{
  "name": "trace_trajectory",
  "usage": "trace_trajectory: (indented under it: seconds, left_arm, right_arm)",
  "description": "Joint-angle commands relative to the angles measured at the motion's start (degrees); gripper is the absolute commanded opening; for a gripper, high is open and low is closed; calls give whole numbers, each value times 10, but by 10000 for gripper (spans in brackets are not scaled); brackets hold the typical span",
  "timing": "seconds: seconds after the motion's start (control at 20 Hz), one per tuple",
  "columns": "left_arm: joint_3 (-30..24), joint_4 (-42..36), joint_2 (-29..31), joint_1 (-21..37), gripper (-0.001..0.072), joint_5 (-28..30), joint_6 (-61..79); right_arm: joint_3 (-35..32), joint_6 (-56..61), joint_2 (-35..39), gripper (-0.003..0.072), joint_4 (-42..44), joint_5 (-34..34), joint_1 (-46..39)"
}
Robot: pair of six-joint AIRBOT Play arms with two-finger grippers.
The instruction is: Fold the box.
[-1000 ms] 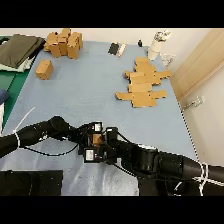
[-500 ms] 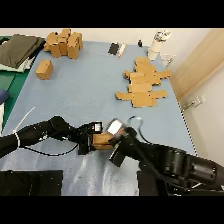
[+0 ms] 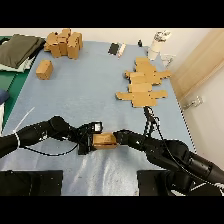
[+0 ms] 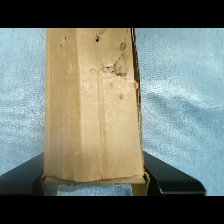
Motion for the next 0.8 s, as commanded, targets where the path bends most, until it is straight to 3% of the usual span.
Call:
trace_trajectory:
  seconds: [0.0,0.4,0.75]
  left_arm:
    - [0,0,0,0,525,0,0]
    - [0,0,0,0,525,0,0]
    - [0,0,0,0,525,0,0]
  right_arm:
    - [-10,-44,-20,-1,116,47,10]
    - [-10,-52,-96,-1,110,47,40]
    - [-10,-52,-100,0,110,42,51]
